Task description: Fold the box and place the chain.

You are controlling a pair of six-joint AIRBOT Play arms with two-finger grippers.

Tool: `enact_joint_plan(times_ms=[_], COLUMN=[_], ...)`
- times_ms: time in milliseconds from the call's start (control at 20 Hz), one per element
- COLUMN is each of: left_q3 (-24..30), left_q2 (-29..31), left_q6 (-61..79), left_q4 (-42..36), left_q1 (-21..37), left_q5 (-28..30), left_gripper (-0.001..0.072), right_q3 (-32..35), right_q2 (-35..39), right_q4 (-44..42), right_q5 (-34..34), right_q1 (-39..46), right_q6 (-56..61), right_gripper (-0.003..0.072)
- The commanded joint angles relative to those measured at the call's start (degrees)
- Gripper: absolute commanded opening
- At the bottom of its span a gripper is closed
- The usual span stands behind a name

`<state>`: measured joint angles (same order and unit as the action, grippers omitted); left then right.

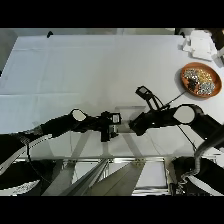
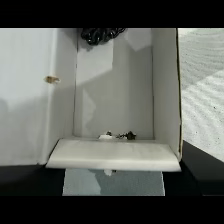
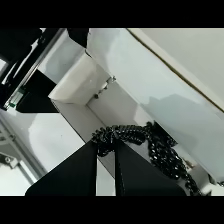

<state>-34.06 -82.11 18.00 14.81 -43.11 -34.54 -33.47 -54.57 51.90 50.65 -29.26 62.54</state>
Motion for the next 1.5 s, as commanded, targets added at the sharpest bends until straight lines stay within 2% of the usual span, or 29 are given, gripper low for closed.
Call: enact_joint_plan(times_ms=[0,100,150,200,250,400,550,650,750,800,850,900,1000,1150,1300,1450], left_q3=[0.0,0.0,0.0,0.0,0.0,0.0,0.0,0.0,0.0,0.0,0.0,0.0,0.0,0.0,0.0,0.0], left_q2=[0.0,0.0,0.0,0.0,0.0,0.0,0.0,0.0,0.0,0.0,0.0,0.0,0.0,0.0,0.0,0.0], left_q6=[0.0,0.0,0.0,0.0,0.0,0.0,0.0,0.0,0.0,0.0,0.0,0.0,0.0,0.0,0.0,0.0], left_q4=[0.0,0.0,0.0,0.0,0.0,0.0,0.0,0.0,0.0,0.0,0.0,0.0,0.0,0.0,0.0,0.0], left_q1=[0.0,0.0,0.0,0.0,0.0,0.0,0.0,0.0,0.0,0.0,0.0,0.0,0.0,0.0,0.0,0.0], left_q5=[0.0,0.0,0.0,0.0,0.0,0.0,0.0,0.0,0.0,0.0,0.0,0.0,0.0,0.0,0.0,0.0], left_gripper=[0.0315,0.0315,0.0315,0.0315,0.0315,0.0315,0.0315,0.0315,0.0315,0.0315,0.0315,0.0315,0.0315,0.0315,0.0315,0.0315], right_q3=[0.2,0.2,0.2,0.2,0.2,0.2,0.2,0.2,0.2,0.2,0.2,0.2,0.2,0.2,0.2,0.2], right_q2=[-4.5,-5.5,-5.6,-5.6,-5.4,-1.3,7.4,12.6,15.0,14.9,14.4,13.2,9.2,-1.0,-10.1,-15.7], right_q4=[0.9,0.9,0.8,0.8,0.8,0.9,3.2,6.4,9.2,10.6,12.3,14.1,17.5,18.2,18.2,18.1], right_q5=[-2.8,-3.0,-3.1,-3.3,-3.3,-2.5,1.5,4.6,4.6,3.0,0.4,-2.6,-7.0,-15.1,-23.1,-28.9], right_q1=[-3.1,-3.7,-3.7,-3.7,-3.6,-1.7,5.7,14.3,24.9,29.9,33.7,37.0,41.5,45.7,47.5,47.8], right_q6=[-0.1,-0.1,-0.1,0.0,0.2,1.7,2.0,2.2,4.0,6.8,10.3,12.6,15.1,17.2,21.6,21.7], right_gripper=[0.0018,0.0019,0.008,0.0253,0.0301,0.0299,0.03,0.0301,0.0305,0.036,0.0451,0.048,0.0479,0.0478,0.0476,0.0476])
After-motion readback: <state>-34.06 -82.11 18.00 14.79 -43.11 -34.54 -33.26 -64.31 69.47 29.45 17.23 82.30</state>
